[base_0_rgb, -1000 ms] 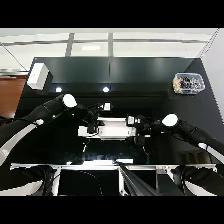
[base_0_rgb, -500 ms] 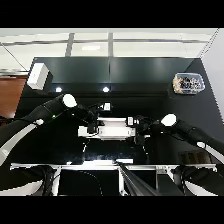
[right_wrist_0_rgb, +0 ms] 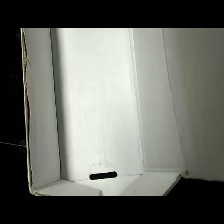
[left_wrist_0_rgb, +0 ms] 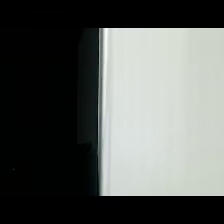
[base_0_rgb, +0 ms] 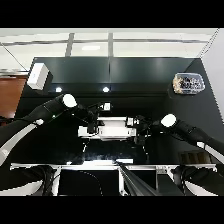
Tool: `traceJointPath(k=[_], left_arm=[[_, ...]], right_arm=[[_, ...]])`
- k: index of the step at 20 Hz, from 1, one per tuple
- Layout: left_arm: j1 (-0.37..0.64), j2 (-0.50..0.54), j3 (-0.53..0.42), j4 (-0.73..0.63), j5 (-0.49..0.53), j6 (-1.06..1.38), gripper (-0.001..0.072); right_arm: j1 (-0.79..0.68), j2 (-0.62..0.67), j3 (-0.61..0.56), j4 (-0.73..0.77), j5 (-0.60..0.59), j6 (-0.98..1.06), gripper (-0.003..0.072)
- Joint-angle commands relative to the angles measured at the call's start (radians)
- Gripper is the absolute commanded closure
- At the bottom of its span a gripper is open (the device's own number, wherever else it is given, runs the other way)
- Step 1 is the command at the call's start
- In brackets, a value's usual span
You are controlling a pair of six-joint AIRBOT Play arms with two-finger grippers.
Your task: Fold the box and place the chain.
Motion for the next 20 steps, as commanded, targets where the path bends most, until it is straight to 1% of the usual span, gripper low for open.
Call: traceJointPath(k=[1, 9, 10, 11, 14, 15, 16, 17, 19, 20], left_arm=[[0.000, 0.000, 0.000, 0.000, -0.001, 0.001, 0.0682], [0.000, 0.000, 0.000, -0.008, -0.001, 0.001, 0.0682], [0.000, 0.000, 0.000, -0.015, 0.000, 0.001, 0.0682], [0.000, 0.000, 0.000, -0.016, 0.000, 0.001, 0.0682], [0.000, 0.000, 0.000, -0.015, 0.000, 0.000, 0.0678], [0.000, 0.001, 0.000, -0.015, -0.002, 0.000, 0.0666], [0.000, 0.003, 0.001, -0.015, -0.005, -0.003, 0.0561], [0.001, 0.008, 0.002, -0.014, -0.004, -0.023, 0.0436], [0.001, 0.040, 0.011, -0.002, -0.009, -0.042, 0.0306], [0.001, 0.066, 0.013, 0.002, -0.008, -0.073, 0.0281]], right_arm=[[0.001, -0.001, 0.000, -0.011, -0.005, 0.010, 0.0066], [0.001, -0.002, 0.000, -0.013, -0.005, 0.010, 0.0066], [0.001, -0.002, 0.000, -0.013, -0.005, 0.010, 0.0075], [0.001, -0.002, 0.000, -0.013, -0.005, 0.010, 0.0193], [0.001, -0.002, 0.000, -0.013, -0.005, 0.010, 0.0196], [0.001, -0.002, 0.000, -0.013, -0.005, 0.010, 0.0196], [0.001, -0.002, 0.000, -0.013, -0.005, 0.010, 0.0196], [0.001, -0.002, 0.000, -0.013, -0.005, 0.010, 0.0196], [0.001, -0.002, 0.000, -0.013, -0.006, 0.011, 0.0196], [0.001, -0.002, 0.000, -0.013, -0.006, 0.011, 0.0196]])
